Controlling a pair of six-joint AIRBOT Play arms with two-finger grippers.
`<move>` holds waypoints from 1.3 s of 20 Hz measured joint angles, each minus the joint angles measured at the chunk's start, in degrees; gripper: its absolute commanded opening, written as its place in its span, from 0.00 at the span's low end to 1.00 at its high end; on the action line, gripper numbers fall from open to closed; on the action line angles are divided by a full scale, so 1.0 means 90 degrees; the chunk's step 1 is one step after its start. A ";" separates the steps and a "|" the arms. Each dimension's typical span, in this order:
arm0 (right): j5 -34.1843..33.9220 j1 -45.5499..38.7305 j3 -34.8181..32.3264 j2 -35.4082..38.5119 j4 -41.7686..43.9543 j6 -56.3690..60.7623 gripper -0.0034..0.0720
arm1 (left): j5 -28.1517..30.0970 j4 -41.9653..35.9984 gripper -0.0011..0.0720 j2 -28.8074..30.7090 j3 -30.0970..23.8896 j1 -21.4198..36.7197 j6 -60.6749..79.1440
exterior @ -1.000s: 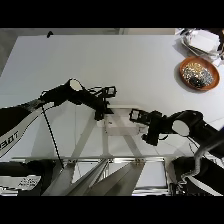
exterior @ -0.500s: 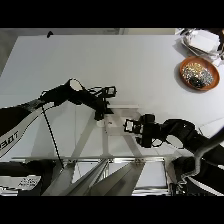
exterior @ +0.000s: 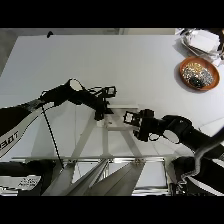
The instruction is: Fold the box and place the chain.
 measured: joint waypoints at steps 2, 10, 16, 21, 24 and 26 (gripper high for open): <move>-0.0015 -0.0124 0.0109 -0.0010 0.0000 -0.0036 0.98 | 0.0000 0.0000 0.03 0.0000 0.0000 0.0000 0.0000; 0.0051 -0.0639 0.0262 -0.0022 0.0228 -0.0945 0.98 | 0.0000 0.0000 0.03 -0.0002 0.0000 0.0000 -0.0005; 0.0090 -0.1001 0.0270 -0.0022 0.0712 -0.1724 0.98 | 0.0000 0.0000 0.03 -0.0002 -0.0002 -0.0002 -0.0002; 0.0107 -0.1100 0.0270 -0.0117 0.1209 -0.2429 0.97 | 0.0000 0.0000 0.03 -0.0002 -0.0002 0.0000 0.0000; 0.0100 -0.1156 0.0272 -0.0313 0.1508 -0.2727 0.97 | -0.0002 -0.0002 0.03 -0.0002 -0.0002 0.0000 0.0000; 0.0107 -0.1273 0.0272 -0.0423 0.1736 -0.2941 0.97 | -0.0005 -0.0002 0.03 -0.0002 -0.0002 0.0000 0.0000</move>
